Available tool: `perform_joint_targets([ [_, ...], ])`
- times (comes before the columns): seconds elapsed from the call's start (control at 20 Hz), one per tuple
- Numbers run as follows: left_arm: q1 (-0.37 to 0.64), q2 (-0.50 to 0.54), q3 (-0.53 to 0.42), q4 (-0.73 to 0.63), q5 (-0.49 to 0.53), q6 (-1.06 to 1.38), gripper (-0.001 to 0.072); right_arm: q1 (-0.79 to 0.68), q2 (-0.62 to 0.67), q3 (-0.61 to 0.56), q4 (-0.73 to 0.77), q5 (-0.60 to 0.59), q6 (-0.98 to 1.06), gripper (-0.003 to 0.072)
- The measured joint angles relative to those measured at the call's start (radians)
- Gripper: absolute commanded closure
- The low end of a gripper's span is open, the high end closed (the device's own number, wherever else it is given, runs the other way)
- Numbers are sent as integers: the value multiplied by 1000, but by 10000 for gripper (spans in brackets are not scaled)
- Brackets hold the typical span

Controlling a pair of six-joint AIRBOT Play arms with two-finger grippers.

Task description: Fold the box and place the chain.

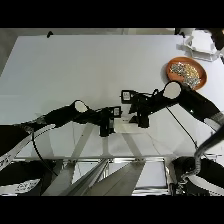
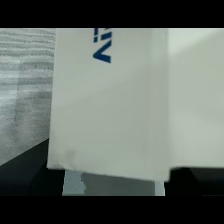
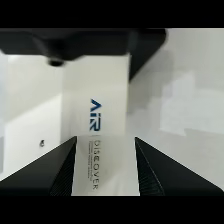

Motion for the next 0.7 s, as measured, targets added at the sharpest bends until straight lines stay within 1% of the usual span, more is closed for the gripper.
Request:
perform_joint_targets([
  [0.1,0,0,0,0,0,0,275,12,29,-14,-3,-1,2,288],
  [0.15,0,0,0,0,0,0,275,18,43,-24,-6,-10,5,303],
  [0.2,0,0,0,0,0,0,275,26,55,-34,-8,-13,5,349],
  [0.45,0,0,0,0,0,0,275,56,84,-70,23,-21,8,340],
  [0.5,0,0,0,0,0,0,275,58,86,-72,30,-27,8,311],
  [0.55,0,0,0,0,0,0,275,60,88,-75,36,-31,8,241],
  [0.6,0,0,0,0,0,0,275,61,89,-77,40,-36,8,221],
  [0.7,0,0,0,0,0,0,275,63,90,-86,46,-51,8,225],
])
